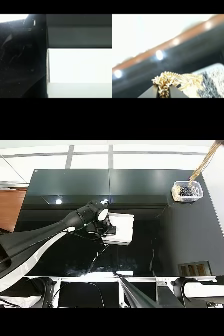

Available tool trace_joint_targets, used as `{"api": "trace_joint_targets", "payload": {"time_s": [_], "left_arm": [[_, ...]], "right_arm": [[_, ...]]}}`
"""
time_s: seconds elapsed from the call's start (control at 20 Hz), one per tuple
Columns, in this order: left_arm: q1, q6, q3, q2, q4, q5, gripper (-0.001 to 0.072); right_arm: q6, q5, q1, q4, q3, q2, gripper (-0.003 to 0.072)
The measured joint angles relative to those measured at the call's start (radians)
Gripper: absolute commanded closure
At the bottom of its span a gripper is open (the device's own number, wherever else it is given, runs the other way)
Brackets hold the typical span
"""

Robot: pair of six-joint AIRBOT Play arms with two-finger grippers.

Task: Fold the box and place the chain.

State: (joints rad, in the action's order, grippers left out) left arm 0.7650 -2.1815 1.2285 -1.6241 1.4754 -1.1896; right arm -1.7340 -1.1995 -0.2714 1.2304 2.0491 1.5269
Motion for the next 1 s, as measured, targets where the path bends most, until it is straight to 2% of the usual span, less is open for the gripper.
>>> {"api": "trace_joint_targets", "payload": {"time_s": [0.15, 0.3, 0.5, 0.7, 1.0], "left_arm": [[0.000, 0.000, 0.000, 0.000, 0.000, 0.000, 0.0683], [0.000, 0.000, 0.000, 0.000, 0.000, 0.000, 0.0683], [0.000, 0.000, 0.000, 0.000, 0.000, 0.000, 0.0683], [0.000, 0.000, 0.000, 0.000, 0.000, 0.001, 0.0683], [0.000, 0.000, 0.000, 0.000, 0.000, 0.003, 0.0683]], "right_arm": [[0.059, -0.002, 0.000, -0.058, 0.004, -0.095, 0.0674], [0.165, -0.108, 0.002, -0.174, -0.007, -0.185, 0.0674], [0.261, -0.226, 0.045, -0.284, -0.114, -0.328, 0.0674], [0.310, -0.304, 0.140, -0.323, -0.243, -0.444, 0.0674], [0.347, -0.381, 0.353, -0.399, -0.365, -0.497, 0.0674]]}}
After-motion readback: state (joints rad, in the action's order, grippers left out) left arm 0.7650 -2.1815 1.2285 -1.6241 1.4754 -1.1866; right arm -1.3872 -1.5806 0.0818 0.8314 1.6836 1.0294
